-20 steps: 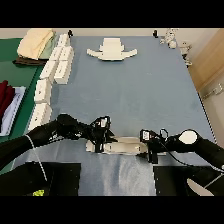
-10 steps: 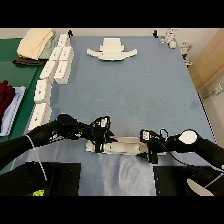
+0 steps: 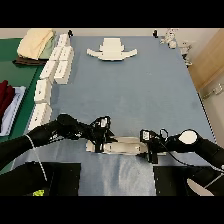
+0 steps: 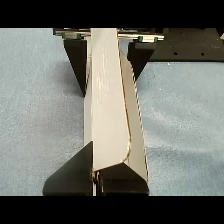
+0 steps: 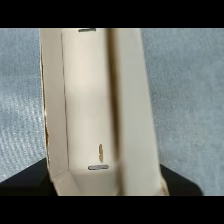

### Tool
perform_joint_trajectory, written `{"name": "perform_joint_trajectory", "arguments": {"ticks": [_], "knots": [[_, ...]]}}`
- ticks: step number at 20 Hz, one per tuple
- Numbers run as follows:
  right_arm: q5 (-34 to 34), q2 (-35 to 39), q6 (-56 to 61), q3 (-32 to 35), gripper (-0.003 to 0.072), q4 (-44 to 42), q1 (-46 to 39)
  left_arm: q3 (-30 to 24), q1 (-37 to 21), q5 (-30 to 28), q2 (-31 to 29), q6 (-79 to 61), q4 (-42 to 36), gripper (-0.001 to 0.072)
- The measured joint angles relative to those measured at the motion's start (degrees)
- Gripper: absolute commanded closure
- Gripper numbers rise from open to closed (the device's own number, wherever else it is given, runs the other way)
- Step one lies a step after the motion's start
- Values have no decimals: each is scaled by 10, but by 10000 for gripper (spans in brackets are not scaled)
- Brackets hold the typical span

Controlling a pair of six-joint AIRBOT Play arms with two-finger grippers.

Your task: Fold the box.

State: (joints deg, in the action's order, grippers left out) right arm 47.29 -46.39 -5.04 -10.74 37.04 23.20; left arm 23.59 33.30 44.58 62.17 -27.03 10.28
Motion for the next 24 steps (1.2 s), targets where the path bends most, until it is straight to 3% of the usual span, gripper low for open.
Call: {"name": "perform_joint_trajectory", "arguments": {"ticks": [12, 13, 15, 19, 22, 23, 24], "knots": [[0, 0, 0, 0, 116, 0, 0, 0, 0, -9, 0, -2, -1, 694], [0, 0, 0, 0, 116, 0, 0, 0, 0, -10, 0, -2, -1, 663], [0, 0, 1, 0, 116, 0, 0, -3, -2, -24, 3, 3, 14, 52], [-1, 0, 0, 0, 116, 0, 0, 0, -2, -59, -11, 97, 14, 45], [-1, 0, 0, 0, 116, 0, 0, 0, -2, -69, -55, 238, 96, 79], [-1, 0, 0, 0, 116, 0, 0, 0, -2, -63, -80, 311, 146, 340], [-1, 0, 0, 0, 116, 0, 0, 0, -2, -54, -108, 390, 189, 706]]}}
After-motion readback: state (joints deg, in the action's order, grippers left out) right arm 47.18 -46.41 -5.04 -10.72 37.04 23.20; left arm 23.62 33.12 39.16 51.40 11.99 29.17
